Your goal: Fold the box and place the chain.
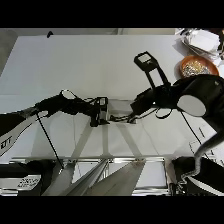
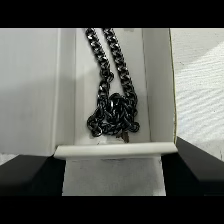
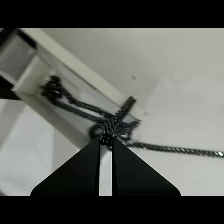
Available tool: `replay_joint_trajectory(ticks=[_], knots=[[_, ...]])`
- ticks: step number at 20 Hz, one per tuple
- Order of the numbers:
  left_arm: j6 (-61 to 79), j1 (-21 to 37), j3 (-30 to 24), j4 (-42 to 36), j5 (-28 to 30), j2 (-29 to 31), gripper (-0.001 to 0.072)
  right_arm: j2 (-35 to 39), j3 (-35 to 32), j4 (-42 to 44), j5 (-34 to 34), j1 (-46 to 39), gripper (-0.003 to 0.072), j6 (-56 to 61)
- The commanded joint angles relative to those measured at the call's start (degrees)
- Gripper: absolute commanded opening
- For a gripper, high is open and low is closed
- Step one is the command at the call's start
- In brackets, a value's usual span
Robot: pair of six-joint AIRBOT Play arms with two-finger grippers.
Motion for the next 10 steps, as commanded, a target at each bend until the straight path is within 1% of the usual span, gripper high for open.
replay_joint_trajectory(ticks=[1,3,4,10], knots=[[0.0,0.0,0.0,0.0,0.0,0.1,0.0274,0.5,0.0,-0.2,-6.6,6.5,0.0023,2.0],[0.0,0.0,0.0,0.0,0.0,0.0,0.0274,0.4,0.0,0.0,-10.1,8.6,0.0023,2.0],[0.0,0.0,0.0,0.0,0.0,0.1,0.0274,0.4,0.0,0.0,-10.6,9.1,0.0023,2.0],[0.0,0.0,0.0,0.0,0.0,0.1,0.0274,-3.0,0.0,-0.2,-10.4,9.1,0.0023,3.0]])
